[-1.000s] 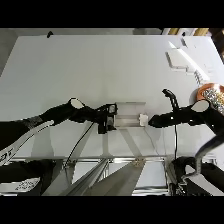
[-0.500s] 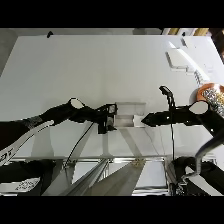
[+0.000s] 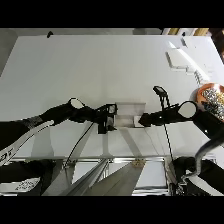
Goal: Fold the box and place the chain.
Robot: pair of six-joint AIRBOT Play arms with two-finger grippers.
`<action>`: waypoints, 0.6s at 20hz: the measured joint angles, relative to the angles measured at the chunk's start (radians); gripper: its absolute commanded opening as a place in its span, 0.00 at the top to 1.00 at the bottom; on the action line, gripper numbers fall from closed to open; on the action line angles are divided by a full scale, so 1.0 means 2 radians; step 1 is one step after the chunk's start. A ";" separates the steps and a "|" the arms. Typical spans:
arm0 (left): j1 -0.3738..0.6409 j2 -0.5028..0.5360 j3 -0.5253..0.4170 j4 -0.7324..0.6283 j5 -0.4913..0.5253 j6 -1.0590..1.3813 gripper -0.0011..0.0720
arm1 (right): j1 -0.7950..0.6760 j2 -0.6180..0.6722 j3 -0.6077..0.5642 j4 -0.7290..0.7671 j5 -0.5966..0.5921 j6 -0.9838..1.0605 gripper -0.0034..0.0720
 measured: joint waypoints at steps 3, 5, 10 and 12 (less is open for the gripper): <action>0.000 0.000 0.000 0.000 0.000 0.000 0.59 | 0.044 -0.022 0.023 -0.046 -0.003 0.078 0.43; 0.000 0.000 0.000 0.000 0.000 0.000 0.59 | 0.072 -0.040 0.039 -0.075 0.001 0.124 0.43; 0.000 0.000 0.000 0.000 0.000 0.000 0.59 | 0.126 -0.086 0.082 -0.163 0.036 0.234 0.53; 0.000 0.000 0.000 0.000 0.000 0.000 0.59 | 0.143 -0.100 0.098 -0.193 0.049 0.266 0.57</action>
